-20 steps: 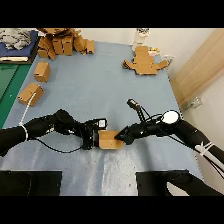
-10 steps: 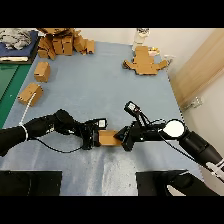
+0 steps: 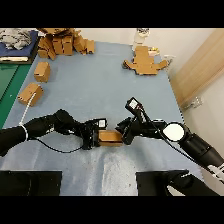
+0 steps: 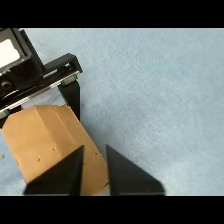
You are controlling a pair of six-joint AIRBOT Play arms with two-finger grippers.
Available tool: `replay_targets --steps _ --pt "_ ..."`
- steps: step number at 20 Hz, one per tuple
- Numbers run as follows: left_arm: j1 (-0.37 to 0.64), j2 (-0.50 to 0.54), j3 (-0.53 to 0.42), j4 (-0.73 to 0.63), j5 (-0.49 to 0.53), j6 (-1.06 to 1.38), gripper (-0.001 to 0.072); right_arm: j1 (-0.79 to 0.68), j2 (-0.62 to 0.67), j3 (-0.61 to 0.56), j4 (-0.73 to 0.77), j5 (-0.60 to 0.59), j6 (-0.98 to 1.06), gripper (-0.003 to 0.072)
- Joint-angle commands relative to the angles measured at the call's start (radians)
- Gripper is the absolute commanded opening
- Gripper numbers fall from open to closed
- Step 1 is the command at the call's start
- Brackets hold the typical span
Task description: Fold the box.
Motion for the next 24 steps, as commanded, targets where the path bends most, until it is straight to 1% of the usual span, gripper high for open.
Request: replay_targets --steps 1,2,4,5,6,7,10,13,16,19,20,21,24 --pt "0.000 0.000 0.001 0.000 0.001 0.000 0.0470 0.002 0.001 0.000 -0.007 -0.005 -0.057 0.0337" --pt "0.000 0.000 0.001 0.000 0.000 0.000 0.0470 0.002 -0.002 0.000 -0.005 0.001 -0.087 0.0360" --pt "0.000 0.000 0.001 0.000 0.000 0.000 0.0470 0.028 -0.005 0.000 0.005 0.034 -0.177 0.0367" --pt "0.000 0.000 0.001 0.000 0.000 0.000 0.0470 0.053 -0.005 0.000 0.002 0.050 -0.216 0.0391" --pt "0.000 0.000 0.001 0.000 0.001 0.000 0.0470 0.079 -0.007 0.000 -0.004 0.058 -0.242 0.0441" --pt "0.000 0.000 0.001 0.000 0.002 0.000 0.0470 0.105 -0.013 0.000 -0.011 0.057 -0.247 0.0475" --pt "0.000 0.000 0.001 0.000 0.002 0.000 0.0470 0.153 -0.057 0.000 -0.049 0.041 -0.268 0.0476" --pt "0.000 0.000 0.001 0.000 0.002 0.000 0.0470 0.165 -0.105 0.000 -0.054 0.023 -0.311 0.0476" --pt "0.000 0.000 0.001 0.000 0.002 0.000 0.0470 0.165 -0.109 0.003 -0.083 -0.019 -0.338 0.0476" --pt "0.000 0.000 0.001 0.000 0.002 0.000 0.0470 0.177 -0.109 0.019 -0.134 -0.015 -0.343 0.0477" --pt "0.000 0.000 0.001 0.000 0.002 0.000 0.0470 0.186 -0.109 0.021 -0.138 -0.015 -0.343 0.0504" --pt "0.000 0.000 0.001 0.000 0.002 0.000 0.0470 0.192 -0.109 0.021 -0.140 -0.013 -0.347 0.0563" --pt "0.000 0.000 0.001 0.000 0.002 0.000 0.0470 0.201 -0.111 0.021 -0.115 -0.024 -0.354 0.0562"
